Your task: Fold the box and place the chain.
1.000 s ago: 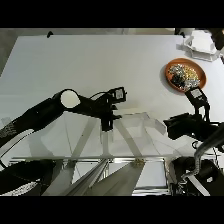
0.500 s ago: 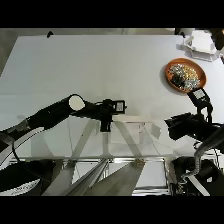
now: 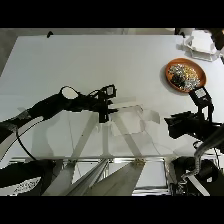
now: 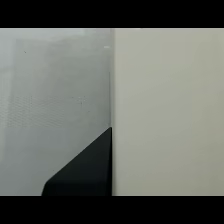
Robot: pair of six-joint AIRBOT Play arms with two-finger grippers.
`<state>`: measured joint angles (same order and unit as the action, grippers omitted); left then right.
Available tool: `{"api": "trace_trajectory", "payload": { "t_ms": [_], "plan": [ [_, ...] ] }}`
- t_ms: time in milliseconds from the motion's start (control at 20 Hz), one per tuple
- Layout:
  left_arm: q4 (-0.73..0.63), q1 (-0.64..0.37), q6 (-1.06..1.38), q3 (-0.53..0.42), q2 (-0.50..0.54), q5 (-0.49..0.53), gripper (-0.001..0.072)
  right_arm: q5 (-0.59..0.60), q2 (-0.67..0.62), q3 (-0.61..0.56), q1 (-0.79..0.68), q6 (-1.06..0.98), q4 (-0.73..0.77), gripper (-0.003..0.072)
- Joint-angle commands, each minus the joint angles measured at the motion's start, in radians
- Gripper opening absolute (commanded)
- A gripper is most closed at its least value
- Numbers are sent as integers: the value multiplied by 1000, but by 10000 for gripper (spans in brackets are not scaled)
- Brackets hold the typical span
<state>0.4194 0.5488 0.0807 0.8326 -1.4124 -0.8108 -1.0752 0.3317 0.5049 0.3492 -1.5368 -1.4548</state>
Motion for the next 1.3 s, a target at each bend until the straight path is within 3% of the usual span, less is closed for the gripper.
{"api": "trace_trajectory", "payload": {
  "t_ms": [0, 450, 650, 1250],
  "plan": [
    [45, -21, -64, 56, -46, -79, 2, 37, -1, 0, 0, 0, 0, 319],
    [140, -21, -132, 73, -105, -123, 2, 37, -1, 0, 0, 0, 0, 319],
    [181, -21, -130, 142, -143, -189, 3, 45, -1, -1, 0, 0, 0, 319],
    [153, -19, -92, 150, -186, -163, 5, 43, -1, -1, 0, 0, 0, 319]
  ]
}}
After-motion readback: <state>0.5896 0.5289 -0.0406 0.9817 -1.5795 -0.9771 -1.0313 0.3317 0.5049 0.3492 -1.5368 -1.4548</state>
